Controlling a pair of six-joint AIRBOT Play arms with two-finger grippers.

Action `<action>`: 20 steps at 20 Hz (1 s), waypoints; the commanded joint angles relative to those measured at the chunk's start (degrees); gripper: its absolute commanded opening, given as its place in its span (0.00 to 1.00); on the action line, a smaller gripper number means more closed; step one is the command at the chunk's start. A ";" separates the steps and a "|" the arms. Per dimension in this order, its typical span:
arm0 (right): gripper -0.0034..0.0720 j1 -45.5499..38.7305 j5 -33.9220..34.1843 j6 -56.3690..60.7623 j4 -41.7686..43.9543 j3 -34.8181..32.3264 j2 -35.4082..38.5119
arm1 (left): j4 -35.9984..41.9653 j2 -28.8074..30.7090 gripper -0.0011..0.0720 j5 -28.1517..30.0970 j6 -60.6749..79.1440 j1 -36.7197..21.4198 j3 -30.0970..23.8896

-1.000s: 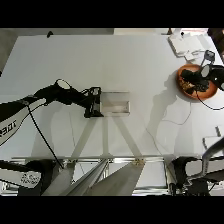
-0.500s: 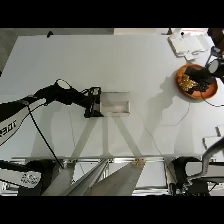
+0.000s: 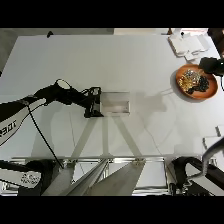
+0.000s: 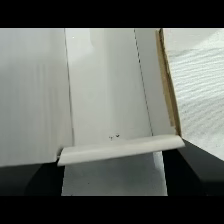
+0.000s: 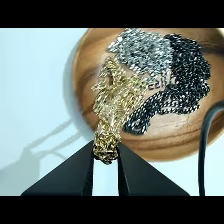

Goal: Fold the box and place the chain.

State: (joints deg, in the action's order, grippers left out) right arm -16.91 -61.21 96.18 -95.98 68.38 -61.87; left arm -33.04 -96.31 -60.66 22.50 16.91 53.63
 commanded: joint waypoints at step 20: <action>0.05 50.47 -7.13 3.04 0.66 0.00 -0.09 | 0.00 0.02 0.03 0.02 0.02 -0.02 0.00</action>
State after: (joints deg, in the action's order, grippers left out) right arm 28.73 -70.78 98.13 -95.48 68.38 -58.94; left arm -33.04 -96.31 -60.66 22.50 16.91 53.63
